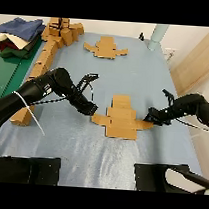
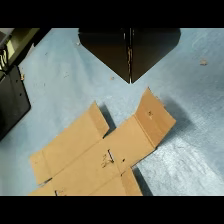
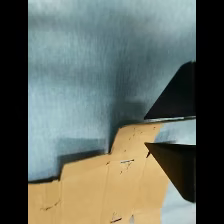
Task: Fold the box.
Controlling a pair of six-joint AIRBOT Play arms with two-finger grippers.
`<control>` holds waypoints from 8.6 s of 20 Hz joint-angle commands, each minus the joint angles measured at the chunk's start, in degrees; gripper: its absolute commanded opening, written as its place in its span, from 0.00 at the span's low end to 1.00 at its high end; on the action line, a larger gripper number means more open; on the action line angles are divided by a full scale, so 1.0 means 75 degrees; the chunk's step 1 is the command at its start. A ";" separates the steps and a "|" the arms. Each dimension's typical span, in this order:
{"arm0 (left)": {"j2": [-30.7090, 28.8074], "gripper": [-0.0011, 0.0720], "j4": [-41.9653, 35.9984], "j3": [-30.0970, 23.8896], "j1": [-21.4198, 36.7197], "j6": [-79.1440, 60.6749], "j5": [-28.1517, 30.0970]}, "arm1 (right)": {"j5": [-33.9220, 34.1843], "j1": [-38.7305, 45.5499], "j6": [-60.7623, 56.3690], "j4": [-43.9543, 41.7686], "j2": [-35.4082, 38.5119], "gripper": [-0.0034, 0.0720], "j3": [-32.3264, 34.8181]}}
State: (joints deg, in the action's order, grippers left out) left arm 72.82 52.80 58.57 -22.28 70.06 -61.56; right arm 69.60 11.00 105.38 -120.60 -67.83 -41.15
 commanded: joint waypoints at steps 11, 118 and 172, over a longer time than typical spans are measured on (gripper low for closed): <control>-0.0006 0.69 -0.0746 -0.0006 0.0000 -0.0224 -0.0029 | 0.0478 -0.0705 0.1818 -0.1886 -0.1332 0.05 -0.0262; 0.2229 0.03 -0.2413 0.0901 0.0076 -0.7099 -0.0268 | -0.2486 -0.1961 -0.1638 0.1029 0.1944 0.05 -0.0067; 0.2308 0.03 -0.2381 0.0976 0.0070 -0.6991 -0.0848 | -0.3576 -1.0264 -0.1918 0.7032 0.2218 0.81 0.2127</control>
State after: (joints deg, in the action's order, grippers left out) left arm 90.13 34.94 65.82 -21.74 17.65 -67.94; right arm 43.27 -65.95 92.18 -68.47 -51.42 -25.19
